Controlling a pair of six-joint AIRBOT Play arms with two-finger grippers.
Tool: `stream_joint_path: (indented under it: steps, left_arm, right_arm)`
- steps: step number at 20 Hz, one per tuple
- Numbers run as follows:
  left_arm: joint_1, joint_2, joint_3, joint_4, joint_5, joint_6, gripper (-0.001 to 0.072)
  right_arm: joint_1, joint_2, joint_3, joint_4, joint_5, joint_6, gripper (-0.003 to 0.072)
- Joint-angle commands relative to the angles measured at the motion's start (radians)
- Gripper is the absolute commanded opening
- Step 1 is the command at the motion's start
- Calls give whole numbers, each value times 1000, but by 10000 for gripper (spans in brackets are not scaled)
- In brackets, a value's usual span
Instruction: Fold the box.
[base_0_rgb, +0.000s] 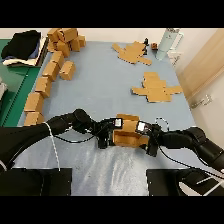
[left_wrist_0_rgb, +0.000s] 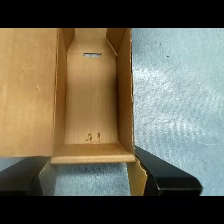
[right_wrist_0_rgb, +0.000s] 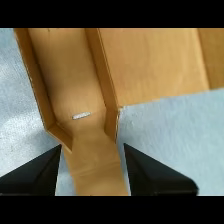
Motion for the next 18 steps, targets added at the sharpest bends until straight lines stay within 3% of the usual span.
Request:
stream_joint_path:
  steps: [1, 3, 6, 12, 14, 15, 16, 18]
  left_arm:
    - [1, 0, 0, 0, 0, 0, 476]
    - [1, 0, 0, 0, 0, 0, 476]
    - [1, 0, 0, 0, 0, 0, 476]
    - [1, 0, 0, 0, 0, 0, 476]
    - [1, 0, 0, 0, 0, 0, 476]
    - [1, 0, 0, 0, 0, 0, 476]
    - [1, 0, 0, 0, 0, 0, 476]
    - [1, 0, 0, 0, 0, 0, 475]
  right_arm:
    - [1, -32, -5, 68, 53, -129, 473]
    - [1, -32, -5, 99, 49, -158, 318]
    - [1, -32, -5, 173, 17, -190, 149]
    - [59, -67, -5, 185, 93, -202, 151]
    - [79, -101, -5, 184, 123, -208, 197]
    - [86, -113, -5, 185, 133, -208, 389]
    - [89, -121, -5, 188, 136, -209, 525]
    - [88, -123, -5, 180, 136, -209, 525]
